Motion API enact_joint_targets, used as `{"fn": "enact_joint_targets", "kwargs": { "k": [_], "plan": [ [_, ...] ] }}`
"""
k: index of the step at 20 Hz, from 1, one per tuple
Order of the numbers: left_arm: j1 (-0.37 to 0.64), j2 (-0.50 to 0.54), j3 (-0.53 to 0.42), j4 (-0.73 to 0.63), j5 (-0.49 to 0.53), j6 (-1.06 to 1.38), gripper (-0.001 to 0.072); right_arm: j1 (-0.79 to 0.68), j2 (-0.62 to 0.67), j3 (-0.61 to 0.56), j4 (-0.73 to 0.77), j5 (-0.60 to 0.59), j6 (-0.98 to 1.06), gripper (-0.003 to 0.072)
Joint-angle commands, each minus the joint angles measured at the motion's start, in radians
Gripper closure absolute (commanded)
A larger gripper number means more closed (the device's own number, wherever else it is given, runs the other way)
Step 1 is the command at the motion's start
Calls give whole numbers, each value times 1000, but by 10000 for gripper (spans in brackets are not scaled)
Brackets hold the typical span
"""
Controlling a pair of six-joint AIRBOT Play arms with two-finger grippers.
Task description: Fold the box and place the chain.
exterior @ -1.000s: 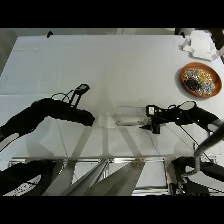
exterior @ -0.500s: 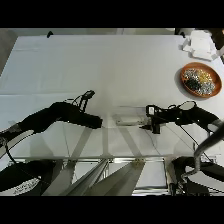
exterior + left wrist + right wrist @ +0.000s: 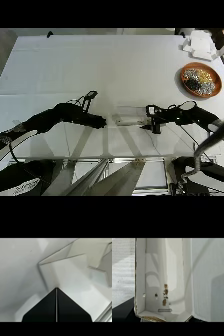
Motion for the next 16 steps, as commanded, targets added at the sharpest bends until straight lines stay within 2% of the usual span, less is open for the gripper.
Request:
{"fn": "enact_joint_targets", "kwargs": {
  "k": [1, 3, 8, 16],
  "plan": [
    [17, 22, 4, 64, 27, -27, 710, 1, 1, 0, 1, -1, -1, 266],
    [30, 30, 4, 123, 45, -71, 710, 1, 1, 0, 1, -1, -1, 266],
    [29, 30, 3, 143, 51, -105, 711, 1, 1, 0, 1, -1, -1, 266],
    [20, -10, 4, 144, -13, -193, 711, 1, 1, 0, 1, -1, -1, 266]
  ]
}}
